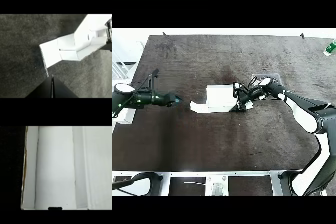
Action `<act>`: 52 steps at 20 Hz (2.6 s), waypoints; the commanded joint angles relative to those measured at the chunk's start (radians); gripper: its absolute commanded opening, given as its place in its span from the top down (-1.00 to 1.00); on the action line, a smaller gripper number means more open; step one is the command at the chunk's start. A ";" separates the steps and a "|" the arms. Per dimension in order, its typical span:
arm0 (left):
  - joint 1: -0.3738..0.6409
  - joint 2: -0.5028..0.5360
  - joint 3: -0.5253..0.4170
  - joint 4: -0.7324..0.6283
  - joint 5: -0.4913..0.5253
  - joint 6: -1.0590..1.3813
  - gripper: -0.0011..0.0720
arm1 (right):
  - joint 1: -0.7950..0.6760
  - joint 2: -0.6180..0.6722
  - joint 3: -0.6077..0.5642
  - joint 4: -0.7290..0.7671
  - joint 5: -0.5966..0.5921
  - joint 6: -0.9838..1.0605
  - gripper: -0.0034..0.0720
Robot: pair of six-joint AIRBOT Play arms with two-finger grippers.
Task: Fold the box and place the chain.
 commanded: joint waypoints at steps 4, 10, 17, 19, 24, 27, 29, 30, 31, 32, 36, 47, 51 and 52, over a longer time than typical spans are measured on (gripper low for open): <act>0.007 -0.101 -0.015 -0.032 0.013 -0.051 0.92 | 0.000 0.000 0.001 0.001 0.000 0.000 -0.24; -0.064 -0.196 -0.014 -0.036 0.054 -0.051 0.92 | 0.000 0.000 0.001 0.001 0.000 0.000 -0.24; -0.169 -0.286 -0.012 -0.127 0.111 -0.024 0.92 | 0.000 0.000 0.001 0.000 0.000 0.000 -0.24; -0.195 -0.286 -0.008 -0.139 0.132 -0.024 0.92 | 0.000 0.000 0.001 0.000 0.000 0.000 -0.24; -0.221 -0.286 0.053 -0.152 0.113 -0.024 0.92 | 0.000 0.000 0.001 0.000 0.000 0.000 -0.24; -0.220 -0.285 0.101 -0.152 0.079 -0.021 0.63 | 0.000 0.000 0.001 0.000 0.000 0.000 -0.24; -0.219 -0.283 0.119 -0.153 0.067 -0.025 0.45 | 0.000 0.000 0.001 0.000 0.000 0.000 -0.24; -0.219 -0.283 0.126 -0.157 0.058 -0.025 0.45 | 0.000 0.000 0.001 0.000 0.000 0.000 -0.24; -0.219 -0.283 0.132 -0.164 0.048 -0.023 0.31 | 0.000 0.000 0.001 0.001 0.000 0.000 -0.24; -0.219 -0.283 0.138 -0.170 0.039 -0.021 0.15 | 0.000 0.000 0.001 0.000 0.000 0.000 -0.24; -0.221 -0.283 0.143 -0.183 0.026 -0.017 0.13 | 0.000 0.000 0.001 0.000 0.000 0.000 -0.24; -0.245 -0.259 0.148 -0.184 0.030 -0.016 0.00 | 0.000 0.000 0.001 0.001 0.000 0.000 -0.24; -0.257 -0.229 0.148 -0.144 0.067 -0.055 -0.01 | 0.000 0.000 0.001 0.000 0.000 0.000 -0.24; -0.257 -0.229 0.148 -0.148 0.057 -0.055 -0.01 | 0.000 0.000 0.001 0.000 0.000 0.000 -0.24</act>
